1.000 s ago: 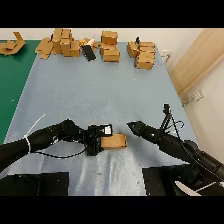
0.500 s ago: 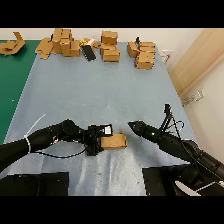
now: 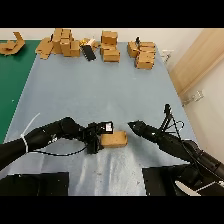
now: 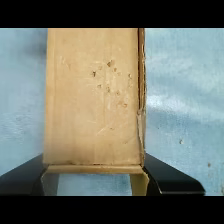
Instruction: Fold the box.
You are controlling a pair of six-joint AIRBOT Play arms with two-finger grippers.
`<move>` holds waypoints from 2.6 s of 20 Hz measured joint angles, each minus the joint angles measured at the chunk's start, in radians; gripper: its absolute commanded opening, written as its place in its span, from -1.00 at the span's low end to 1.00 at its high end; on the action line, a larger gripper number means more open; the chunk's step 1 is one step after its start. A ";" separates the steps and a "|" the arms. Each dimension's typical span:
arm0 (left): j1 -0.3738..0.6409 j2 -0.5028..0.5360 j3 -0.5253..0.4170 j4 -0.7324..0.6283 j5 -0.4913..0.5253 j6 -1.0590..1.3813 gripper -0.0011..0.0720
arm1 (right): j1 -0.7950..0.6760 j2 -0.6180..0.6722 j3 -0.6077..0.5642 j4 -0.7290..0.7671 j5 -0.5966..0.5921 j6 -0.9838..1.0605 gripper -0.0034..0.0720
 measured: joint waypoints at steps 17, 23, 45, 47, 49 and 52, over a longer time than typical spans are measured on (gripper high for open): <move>0.567 -0.022 0.195 0.302 0.137 -0.585 0.39 | 0.000 0.000 0.000 0.000 0.021 0.010 -0.91; 0.759 -0.286 0.468 0.319 0.212 -0.674 0.39 | 0.000 0.000 0.000 0.000 0.031 0.016 -0.91; 0.851 -0.684 0.908 0.326 0.163 -0.836 0.96 | 0.000 0.000 0.000 0.000 0.037 0.019 -0.91; 0.865 -0.666 0.924 0.326 0.110 -0.853 0.96 | 0.000 0.000 0.000 -0.001 0.037 0.019 -0.91; 0.884 -0.639 0.940 0.328 0.056 -0.873 0.96 | 0.000 0.000 0.000 -0.005 0.037 0.019 -0.90; 0.917 -0.581 0.954 0.332 -0.018 -0.895 0.96 | 0.000 0.000 0.000 -0.005 0.036 0.019 -0.90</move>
